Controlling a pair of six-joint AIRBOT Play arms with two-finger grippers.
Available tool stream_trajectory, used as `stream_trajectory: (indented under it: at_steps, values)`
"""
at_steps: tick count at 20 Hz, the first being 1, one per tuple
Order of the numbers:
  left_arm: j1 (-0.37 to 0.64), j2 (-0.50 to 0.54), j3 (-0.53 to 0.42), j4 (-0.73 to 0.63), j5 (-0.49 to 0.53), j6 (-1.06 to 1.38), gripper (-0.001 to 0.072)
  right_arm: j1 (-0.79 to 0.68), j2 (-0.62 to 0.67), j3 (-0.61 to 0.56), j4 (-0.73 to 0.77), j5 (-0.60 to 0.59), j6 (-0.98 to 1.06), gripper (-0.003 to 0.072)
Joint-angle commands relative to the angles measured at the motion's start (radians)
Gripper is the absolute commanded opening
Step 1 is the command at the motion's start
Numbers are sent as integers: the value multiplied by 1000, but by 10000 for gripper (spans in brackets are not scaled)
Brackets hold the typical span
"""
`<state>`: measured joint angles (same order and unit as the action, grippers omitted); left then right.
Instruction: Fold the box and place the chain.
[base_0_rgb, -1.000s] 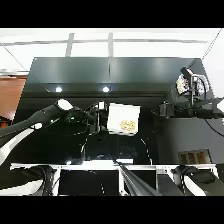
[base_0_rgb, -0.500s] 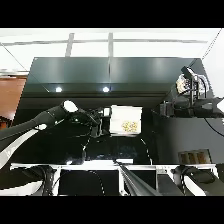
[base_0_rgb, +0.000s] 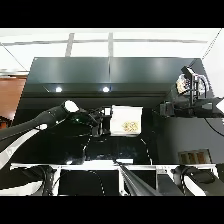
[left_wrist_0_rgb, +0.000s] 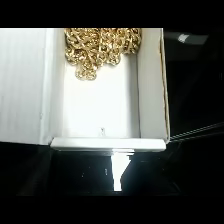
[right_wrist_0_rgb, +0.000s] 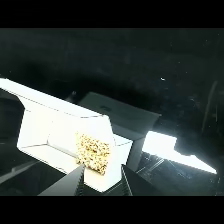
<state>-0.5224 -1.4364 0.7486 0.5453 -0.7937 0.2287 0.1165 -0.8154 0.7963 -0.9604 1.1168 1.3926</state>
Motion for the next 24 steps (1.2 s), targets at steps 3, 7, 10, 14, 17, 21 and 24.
stream_trajectory:
  at_steps: [3,7,10,14,17,21,24]
  values:
    - [-6,-13,16,-3,-5,-27,695,0,0,1,-1,0,1,283]
    - [-32,-13,16,-3,0,-27,694,0,0,1,-1,0,1,283]
    - [-37,-13,16,-6,1,-27,694,0,0,1,-1,0,1,283]
    - [-37,-13,16,-7,5,-27,337,0,0,-11,-2,-25,0,283]
    - [-37,-13,16,-7,5,-27,313,9,-17,-56,-2,-127,-1,473]
    - [-37,-13,16,-7,5,-27,312,82,-161,-54,51,-384,-31,720]
    - [-37,-13,16,-6,5,-27,312,133,-352,19,124,-414,-126,720]
